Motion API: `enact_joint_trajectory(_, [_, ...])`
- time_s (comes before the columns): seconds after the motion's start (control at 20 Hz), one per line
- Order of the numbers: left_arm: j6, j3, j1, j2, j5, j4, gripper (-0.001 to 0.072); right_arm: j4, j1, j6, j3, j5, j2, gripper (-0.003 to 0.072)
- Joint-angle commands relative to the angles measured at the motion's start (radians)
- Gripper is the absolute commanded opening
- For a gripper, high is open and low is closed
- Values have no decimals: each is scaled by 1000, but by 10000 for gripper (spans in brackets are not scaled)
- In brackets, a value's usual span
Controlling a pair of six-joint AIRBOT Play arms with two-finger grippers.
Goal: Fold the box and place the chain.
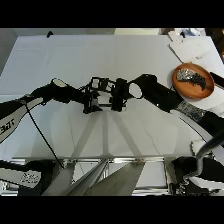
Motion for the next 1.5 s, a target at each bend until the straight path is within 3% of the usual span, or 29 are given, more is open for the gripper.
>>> enact_joint_trajectory(0.0, [-1, 0, 0, 0, 0, 0, 214, 12, 11, 5, -33, 0, 2, 236])
enact_joint_trajectory(0.25, [-1, 0, 0, 0, 0, 0, 214, 24, 10, 31, -90, -8, 2, 245])
enact_joint_trajectory(0.35, [-1, 0, 0, 0, 0, 0, 214, 24, 10, 31, -90, -31, 4, 388])
enact_joint_trajectory(0.4, [-1, 0, 0, 0, 0, 0, 214, 24, 11, 31, -90, -39, 6, 419])
enact_joint_trajectory(0.6, [-1, 0, 0, 0, 0, 0, 214, 23, 5, 66, -87, -31, 57, 419])
enact_joint_trajectory(0.8, [-1, 0, 0, 0, 0, 0, 214, 68, -28, 166, -31, 90, 91, 410])
enact_joint_trajectory(0.85, [-1, 0, 0, 0, 0, 0, 214, 113, -40, 185, -21, 106, 90, 370])
enact_joint_trajectory(0.9, [-1, 0, 0, 0, 0, 0, 214, 180, -53, 187, -21, 104, 89, 193])
enact_joint_trajectory(0.95, [-1, 0, 0, 0, 0, 0, 214, 255, -66, 185, -21, 96, 83, 66])
enact_joint_trajectory(1.0, [-1, 0, 0, 0, 0, 0, 214, 336, -80, 179, -21, 71, 69, 12])
enact_joint_trajectory(1.2, [-1, 0, 0, 0, 0, 0, 214, 637, -115, 175, -21, -12, -38, 12])
enact_joint_trajectory(1.45, [-1, 0, 0, 0, 0, 0, 214, 739, -89, 150, -21, -36, -160, 12])
